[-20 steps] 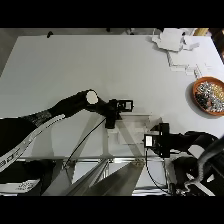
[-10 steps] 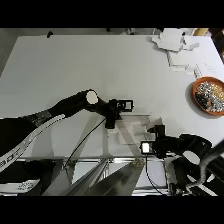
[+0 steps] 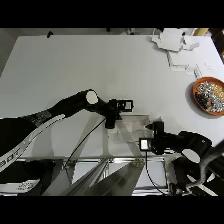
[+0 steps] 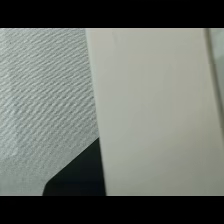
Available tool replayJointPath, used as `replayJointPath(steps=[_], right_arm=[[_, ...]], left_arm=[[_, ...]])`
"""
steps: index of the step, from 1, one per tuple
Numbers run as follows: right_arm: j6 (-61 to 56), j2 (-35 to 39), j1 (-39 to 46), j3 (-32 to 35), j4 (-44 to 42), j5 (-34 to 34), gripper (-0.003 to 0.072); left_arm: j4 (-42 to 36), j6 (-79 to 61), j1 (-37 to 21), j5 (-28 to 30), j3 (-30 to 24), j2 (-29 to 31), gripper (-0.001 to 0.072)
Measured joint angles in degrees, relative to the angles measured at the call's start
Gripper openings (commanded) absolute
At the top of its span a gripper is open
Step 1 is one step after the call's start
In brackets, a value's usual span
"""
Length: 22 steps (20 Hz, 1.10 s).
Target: Fold the box and place the chain.
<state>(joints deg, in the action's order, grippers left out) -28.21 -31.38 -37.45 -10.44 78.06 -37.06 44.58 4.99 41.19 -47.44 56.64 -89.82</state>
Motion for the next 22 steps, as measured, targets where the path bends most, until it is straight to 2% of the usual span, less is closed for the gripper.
replayJointPath(steps=[6,9,15,22], right_arm=[[0.4,0.0,6.8,-3.4,-0.9,-1.7,0.0645],[4.5,0.0,10.7,-4.1,-3.9,-3.1,0.0645],[18.9,-2.4,20.3,-4.4,-17.0,-5.3,0.0644],[37.1,-11.9,29.3,-5.4,-30.6,-8.6,0.0644]], left_arm=[[0.0,0.0,0.0,0.0,0.0,0.0,0.0010],[0.0,0.0,0.0,0.0,0.0,0.0,0.0010],[0.0,0.0,0.0,0.0,0.0,0.0,0.0010],[0.0,0.0,0.0,0.0,0.0,0.0,0.0010]])
